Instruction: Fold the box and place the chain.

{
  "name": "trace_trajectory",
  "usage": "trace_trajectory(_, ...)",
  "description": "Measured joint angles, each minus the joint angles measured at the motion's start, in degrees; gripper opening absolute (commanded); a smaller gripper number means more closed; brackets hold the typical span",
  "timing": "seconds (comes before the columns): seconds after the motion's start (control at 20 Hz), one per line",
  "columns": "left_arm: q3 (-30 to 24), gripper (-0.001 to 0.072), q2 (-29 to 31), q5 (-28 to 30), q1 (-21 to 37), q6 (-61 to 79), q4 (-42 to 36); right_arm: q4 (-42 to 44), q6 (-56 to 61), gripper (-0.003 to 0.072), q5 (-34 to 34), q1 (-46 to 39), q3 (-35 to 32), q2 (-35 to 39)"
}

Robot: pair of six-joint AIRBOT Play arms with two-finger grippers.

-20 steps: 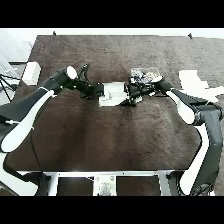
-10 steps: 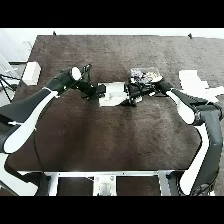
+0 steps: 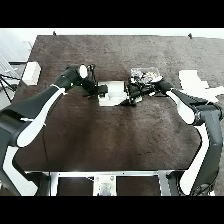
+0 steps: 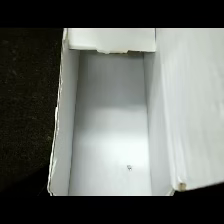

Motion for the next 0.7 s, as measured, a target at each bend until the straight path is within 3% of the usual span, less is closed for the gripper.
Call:
trace_trajectory(0.45, 2.7, 0.0428, -1.1, -3.8, -0.8, -3.5, 5.4, 0.0, 0.0, 0.0448, 0.0, 0.0, 0.0, 0.0)
trace_trajectory(0.7, 8.3, 0.0428, -3.7, -9.8, -1.6, -5.7, 8.8, 0.0, 0.0, 0.0448, 0.0, 0.1, 0.0, 0.0)
